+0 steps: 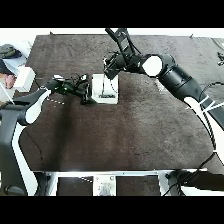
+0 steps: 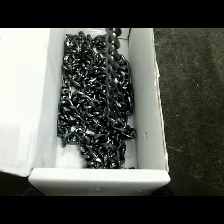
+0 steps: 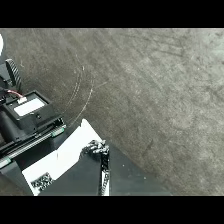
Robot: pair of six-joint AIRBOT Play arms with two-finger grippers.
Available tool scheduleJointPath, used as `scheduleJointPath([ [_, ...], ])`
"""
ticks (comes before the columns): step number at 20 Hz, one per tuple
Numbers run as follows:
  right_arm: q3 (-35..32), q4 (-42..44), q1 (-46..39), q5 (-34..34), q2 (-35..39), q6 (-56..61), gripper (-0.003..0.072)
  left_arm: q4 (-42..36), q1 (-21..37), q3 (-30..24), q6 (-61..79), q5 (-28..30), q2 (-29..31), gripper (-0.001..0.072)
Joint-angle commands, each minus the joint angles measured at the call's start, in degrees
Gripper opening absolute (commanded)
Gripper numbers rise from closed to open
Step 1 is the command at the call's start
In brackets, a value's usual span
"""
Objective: Fold the box and place the chain.
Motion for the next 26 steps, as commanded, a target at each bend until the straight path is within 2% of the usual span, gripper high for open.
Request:
scheduleJointPath([
  [1,0.07,1.60,0.24,-1.57,-1.05,0.92,-0.0016,0.00,0.00,0.04,0.00,0.00,0.02,0.0243],
  [8,2.80,3.04,0.92,-2.84,-1.05,0.94,-0.0016,0.02,0.00,0.04,0.00,0.02,0.02,0.0243],
  [12,3.23,2.47,0.94,-0.63,-1.14,0.94,-0.0017,0.02,0.00,0.04,0.00,0.02,0.02,0.0243],
  [17,0.42,-8.17,0.92,0.96,-1.33,8.22,-0.0016,0.02,0.00,0.04,0.00,0.02,0.02,0.0243],
  [19,-1.22,-8.44,0.92,0.39,-1.31,8.33,-0.0016,0.02,0.00,0.04,0.00,0.02,0.02,0.0243],
  [20,-1.88,-8.46,0.92,-0.50,-1.33,8.15,0.0026,0.02,0.00,0.04,0.00,0.02,0.02,0.0243],
  [21,-2.38,-9.38,0.92,-1.46,-1.31,8.15,0.0236,0.02,0.00,0.04,0.00,0.02,0.02,0.0243],
  [22,-2.54,-10.19,0.92,-2.49,-1.33,8.15,0.0413,0.02,0.00,0.04,0.00,0.02,0.02,0.0243],
  [23,-2.51,-11.13,0.92,-3.45,-1.29,8.15,0.0452,0.02,0.00,0.04,0.00,0.02,0.02,0.0243],
  [24,-2.51,-11.76,0.92,-3.32,-1.18,8.24,0.0423,0.02,0.00,0.04,0.00,0.02,0.02,0.0243],
  [25,-2.51,-11.80,0.92,-2.99,-1.18,8.37,0.0237,0.00,0.00,0.04,0.00,0.04,0.02,0.0243],
  [26,-2.51,-11.76,0.76,-3.32,-1.22,8.37,0.0172,0.02,0.00,0.04,0.00,0.02,0.02,0.0243],
])
